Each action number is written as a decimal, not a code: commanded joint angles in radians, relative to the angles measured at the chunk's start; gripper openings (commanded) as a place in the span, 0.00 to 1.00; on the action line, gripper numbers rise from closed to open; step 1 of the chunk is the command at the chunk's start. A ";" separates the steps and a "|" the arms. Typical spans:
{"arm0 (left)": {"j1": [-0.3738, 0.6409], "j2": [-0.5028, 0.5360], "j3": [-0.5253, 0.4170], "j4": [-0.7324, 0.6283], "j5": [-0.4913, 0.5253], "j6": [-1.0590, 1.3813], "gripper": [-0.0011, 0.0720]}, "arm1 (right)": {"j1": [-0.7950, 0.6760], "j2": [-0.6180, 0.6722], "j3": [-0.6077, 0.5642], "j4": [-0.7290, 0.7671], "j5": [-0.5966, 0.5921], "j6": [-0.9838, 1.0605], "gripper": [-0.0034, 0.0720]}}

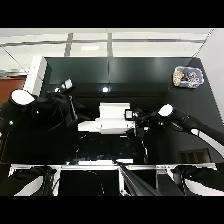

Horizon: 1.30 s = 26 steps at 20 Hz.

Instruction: Fold the box and place the chain.

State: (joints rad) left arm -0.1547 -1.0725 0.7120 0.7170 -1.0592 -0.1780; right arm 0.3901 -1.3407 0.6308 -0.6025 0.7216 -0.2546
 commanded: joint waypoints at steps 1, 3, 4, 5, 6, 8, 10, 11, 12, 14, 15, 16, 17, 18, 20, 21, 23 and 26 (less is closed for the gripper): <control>-0.034 -0.004 -0.101 0.031 0.033 0.306 0.99 | 0.001 0.000 0.000 0.000 -0.001 0.000 0.31; -0.109 -0.032 -0.120 0.151 0.117 0.381 0.99 | 0.001 0.000 0.000 0.000 -0.001 0.000 0.31; -0.146 -0.048 -0.121 0.195 0.156 0.387 0.99 | 0.001 0.000 0.000 0.000 -0.001 0.000 0.31; -0.174 -0.067 -0.121 0.195 0.206 0.388 0.99 | 0.001 0.000 0.000 0.000 0.000 0.000 0.31; -0.185 -0.087 -0.120 0.144 0.246 0.388 0.99 | 0.001 0.000 0.000 0.000 -0.001 0.000 0.31; -0.187 -0.129 -0.114 0.015 0.254 0.392 0.99 | 0.001 0.000 0.000 0.000 0.000 0.000 0.31; -0.188 -0.158 -0.110 -0.038 0.243 0.455 0.99 | 0.001 0.000 0.000 0.000 0.000 0.000 0.31; -0.187 -0.167 -0.110 -0.056 0.244 0.492 0.99 | 0.001 0.000 0.000 0.000 0.000 0.000 0.31; -0.187 -0.174 -0.110 -0.067 0.243 0.518 0.99 | 0.001 0.000 0.000 0.000 0.000 0.000 0.31; -0.188 -0.179 -0.110 -0.098 0.238 0.523 0.99 | 0.001 0.000 0.000 0.000 0.000 0.000 0.31; -0.188 -0.183 -0.109 -0.117 0.239 0.528 0.98 | 0.001 0.000 0.000 0.000 0.000 0.000 0.31; -0.188 -0.187 -0.109 -0.144 0.239 0.542 0.96 | 0.001 0.000 0.000 0.000 0.000 0.000 0.31; -0.188 -0.191 -0.109 -0.166 0.239 0.550 0.94 | 0.001 0.000 0.000 0.000 0.000 0.000 0.31; -0.188 -0.195 -0.108 -0.182 0.234 0.548 0.76 | 0.001 0.000 0.000 0.000 0.000 0.000 0.31; -0.188 -0.195 -0.108 -0.183 0.206 0.548 0.37 | 0.001 0.000 0.000 0.000 0.000 0.000 0.31; -0.188 -0.195 -0.108 -0.183 0.202 0.548 0.36 | 0.001 0.000 0.000 0.000 0.000 0.000 0.31; -0.188 -0.195 -0.108 -0.183 0.203 0.548 0.32 | 0.001 0.000 0.000 0.000 0.000 0.000 0.31; -0.191 -0.199 -0.108 -0.204 0.201 0.536 0.32 | 0.001 0.000 0.000 0.000 0.000 0.000 0.31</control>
State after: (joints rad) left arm -0.3435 -1.2682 0.6033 0.5377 -0.8497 0.3637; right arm 0.3901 -1.3407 0.6308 -0.6029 0.7212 -0.2550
